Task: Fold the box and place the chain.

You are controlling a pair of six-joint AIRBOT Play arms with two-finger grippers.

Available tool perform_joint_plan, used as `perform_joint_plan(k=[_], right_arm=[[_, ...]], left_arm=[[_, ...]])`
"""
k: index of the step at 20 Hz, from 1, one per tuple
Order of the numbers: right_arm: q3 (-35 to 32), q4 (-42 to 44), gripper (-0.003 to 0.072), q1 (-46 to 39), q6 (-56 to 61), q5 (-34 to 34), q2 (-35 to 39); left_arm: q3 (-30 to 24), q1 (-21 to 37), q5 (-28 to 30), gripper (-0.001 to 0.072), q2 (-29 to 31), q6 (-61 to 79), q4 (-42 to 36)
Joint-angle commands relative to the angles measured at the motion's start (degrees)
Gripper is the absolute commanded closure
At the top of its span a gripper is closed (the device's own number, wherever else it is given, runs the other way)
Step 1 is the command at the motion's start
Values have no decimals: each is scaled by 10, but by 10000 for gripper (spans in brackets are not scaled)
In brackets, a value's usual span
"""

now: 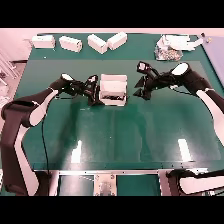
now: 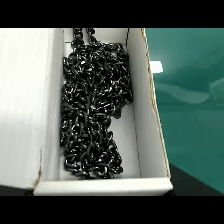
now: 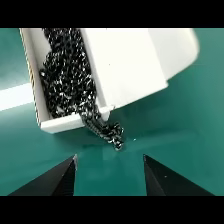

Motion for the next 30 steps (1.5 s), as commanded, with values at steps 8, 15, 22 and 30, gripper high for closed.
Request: perform_joint_plan(k=[8,15,22,30], right_arm=[[4,108,211,-13,-194,6,-110],[37,121,291,8,-195,-7,-144],[58,119,672,-4,-141,-2,-145],[58,119,672,-10,-83,51,3]], left_arm=[[1,0,1,363,0,0,0],[1,0,1,363,0,0,0],[1,0,1,363,0,0,0],[1,0,1,363,0,0,0]])
